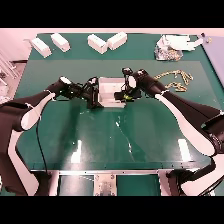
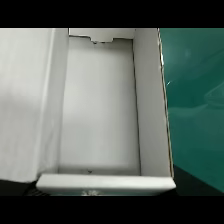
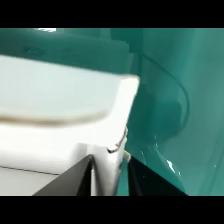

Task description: Fold the box and place the chain.

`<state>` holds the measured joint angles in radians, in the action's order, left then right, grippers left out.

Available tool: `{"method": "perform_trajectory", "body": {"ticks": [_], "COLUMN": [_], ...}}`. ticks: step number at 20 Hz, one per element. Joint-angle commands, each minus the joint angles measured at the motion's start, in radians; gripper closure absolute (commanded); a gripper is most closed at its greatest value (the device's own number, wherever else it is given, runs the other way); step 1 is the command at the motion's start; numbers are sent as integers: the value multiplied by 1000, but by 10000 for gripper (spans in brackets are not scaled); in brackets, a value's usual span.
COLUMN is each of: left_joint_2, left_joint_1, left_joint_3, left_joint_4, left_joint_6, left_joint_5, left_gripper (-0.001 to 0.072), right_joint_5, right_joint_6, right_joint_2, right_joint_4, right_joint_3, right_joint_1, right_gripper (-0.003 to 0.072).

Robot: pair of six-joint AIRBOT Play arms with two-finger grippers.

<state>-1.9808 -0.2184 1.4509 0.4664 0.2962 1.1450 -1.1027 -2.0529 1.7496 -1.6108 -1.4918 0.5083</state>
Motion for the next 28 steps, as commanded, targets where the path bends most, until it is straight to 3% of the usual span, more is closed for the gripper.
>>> {"method": "perform_trajectory", "body": {"ticks": [1,8,11,12,13,14,16,18,25,28], "left_joint_2": [1,1,1,1,1,1,1,1,1,1], "left_joint_1": [1,1,1,1,1,1,1,1,1,1], "left_joint_3": [0,0,0,0,0,0,0,0,0,0], "left_joint_4": [0,0,0,0,0,0,0,0,0,0], "left_joint_6": [0,0,0,0,0,0,0,0,0,0], "left_joint_5": [-1,-5,-4,-3,-4,-3,-3,-3,-4,-4], "left_gripper": [141,141,141,141,141,141,141,141,141,141], "right_joint_5": [-17,-17,-17,-17,-17,-17,-18,-27,-139,-149], "right_joint_6": [-60,-68,-68,-68,-68,-68,-67,-64,-55,54], "right_joint_2": [2,14,14,14,14,14,14,13,-47,-99], "right_joint_4": [-18,-21,-21,-21,-21,-21,-25,-46,-180,-206], "right_joint_3": [-2,-2,-2,-2,-2,-2,-5,-29,-142,-150], "right_joint_1": [12,26,26,26,26,25,24,24,24,16], "right_gripper": [478,675,676,658,477,345,307,215,215,218]}}
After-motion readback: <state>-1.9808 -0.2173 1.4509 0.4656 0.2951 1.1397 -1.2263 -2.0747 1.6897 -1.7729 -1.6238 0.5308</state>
